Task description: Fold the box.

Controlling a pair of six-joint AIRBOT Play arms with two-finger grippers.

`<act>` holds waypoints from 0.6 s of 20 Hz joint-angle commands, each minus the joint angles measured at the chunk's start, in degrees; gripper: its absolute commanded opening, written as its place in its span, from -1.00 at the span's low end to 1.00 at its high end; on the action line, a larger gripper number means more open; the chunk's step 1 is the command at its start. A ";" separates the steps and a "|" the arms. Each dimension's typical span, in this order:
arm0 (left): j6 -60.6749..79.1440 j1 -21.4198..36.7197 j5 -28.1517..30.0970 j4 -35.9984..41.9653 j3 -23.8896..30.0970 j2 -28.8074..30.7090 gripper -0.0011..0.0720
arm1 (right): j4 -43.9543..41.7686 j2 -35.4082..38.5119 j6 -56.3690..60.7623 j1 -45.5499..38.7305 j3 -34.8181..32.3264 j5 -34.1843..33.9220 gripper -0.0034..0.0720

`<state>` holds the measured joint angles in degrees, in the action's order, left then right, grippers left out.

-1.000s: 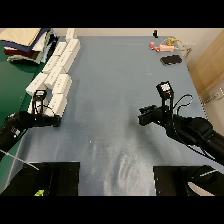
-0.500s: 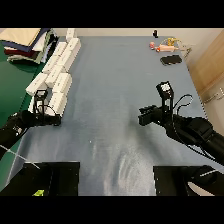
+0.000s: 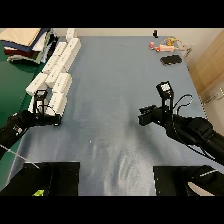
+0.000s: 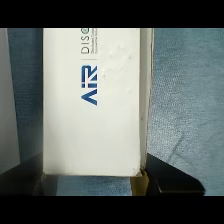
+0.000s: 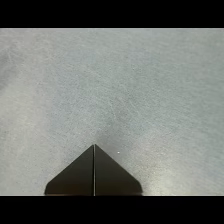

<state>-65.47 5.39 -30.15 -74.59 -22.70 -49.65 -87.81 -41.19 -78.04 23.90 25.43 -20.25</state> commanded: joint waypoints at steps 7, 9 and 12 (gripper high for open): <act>-0.11 -0.04 -1.53 0.04 0.02 0.00 0.96 | -0.02 0.07 0.02 0.00 0.04 0.00 -0.90; -0.13 0.00 -2.56 0.02 -0.17 0.33 0.96 | -0.02 0.07 0.02 0.00 0.04 -0.04 -0.90; -0.15 0.09 -11.23 -2.23 -2.27 2.64 0.96 | -0.02 0.07 0.02 0.00 0.04 -0.44 -0.90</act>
<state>-65.58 5.39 -34.94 -74.89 -23.64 -48.47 -87.81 -41.19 -78.02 23.90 25.43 -20.43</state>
